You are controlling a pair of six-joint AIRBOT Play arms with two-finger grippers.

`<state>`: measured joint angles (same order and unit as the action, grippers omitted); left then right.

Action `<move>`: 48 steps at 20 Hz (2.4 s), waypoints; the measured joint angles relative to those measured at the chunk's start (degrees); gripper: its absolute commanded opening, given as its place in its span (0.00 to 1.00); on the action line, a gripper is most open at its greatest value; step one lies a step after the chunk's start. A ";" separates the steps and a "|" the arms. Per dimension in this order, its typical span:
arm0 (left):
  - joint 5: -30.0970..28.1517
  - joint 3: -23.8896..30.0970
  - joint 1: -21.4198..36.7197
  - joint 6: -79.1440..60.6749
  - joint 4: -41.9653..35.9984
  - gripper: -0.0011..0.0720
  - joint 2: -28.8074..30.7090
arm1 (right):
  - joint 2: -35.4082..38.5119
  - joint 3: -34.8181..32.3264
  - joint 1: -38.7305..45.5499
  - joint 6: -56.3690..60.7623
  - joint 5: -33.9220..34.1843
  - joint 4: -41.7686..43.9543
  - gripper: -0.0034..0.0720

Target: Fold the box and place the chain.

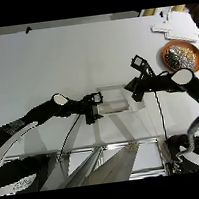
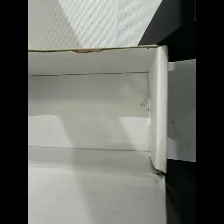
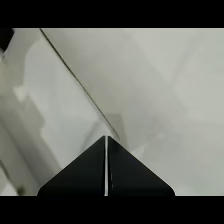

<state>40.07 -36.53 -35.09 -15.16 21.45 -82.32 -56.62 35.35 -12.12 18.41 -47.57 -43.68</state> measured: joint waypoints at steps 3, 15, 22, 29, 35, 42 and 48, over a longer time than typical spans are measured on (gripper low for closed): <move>0.00 0.00 0.02 0.00 0.00 0.36 0.00 | 2.01 0.22 1.16 -12.41 -8.87 -7.82 0.12; 0.39 0.00 0.02 0.07 -0.02 0.36 0.00 | -5.01 -3.37 0.50 -30.60 -9.84 -7.91 0.17; 0.50 0.00 0.02 -0.04 0.00 0.36 0.00 | -10.43 -3.56 0.46 -34.56 -8.61 0.50 0.15; 0.48 0.00 0.02 -0.02 0.00 0.36 0.00 | -12.79 -3.72 -1.51 -36.33 -6.97 6.47 0.55; 0.72 0.02 0.00 -0.07 0.04 0.36 0.00 | -12.20 -6.34 -2.89 -35.69 -5.27 7.23 0.59; 0.28 0.04 0.00 0.13 -0.17 0.36 0.00 | -1.16 -7.52 0.39 -24.06 -5.77 1.77 0.55; 0.28 0.02 0.00 0.11 -0.09 0.36 0.00 | 7.98 -7.74 11.30 -2.45 -5.51 -0.55 0.07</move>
<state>40.36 -36.51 -35.09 -15.05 21.37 -82.32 -48.64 27.62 -0.82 15.97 -53.08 -44.23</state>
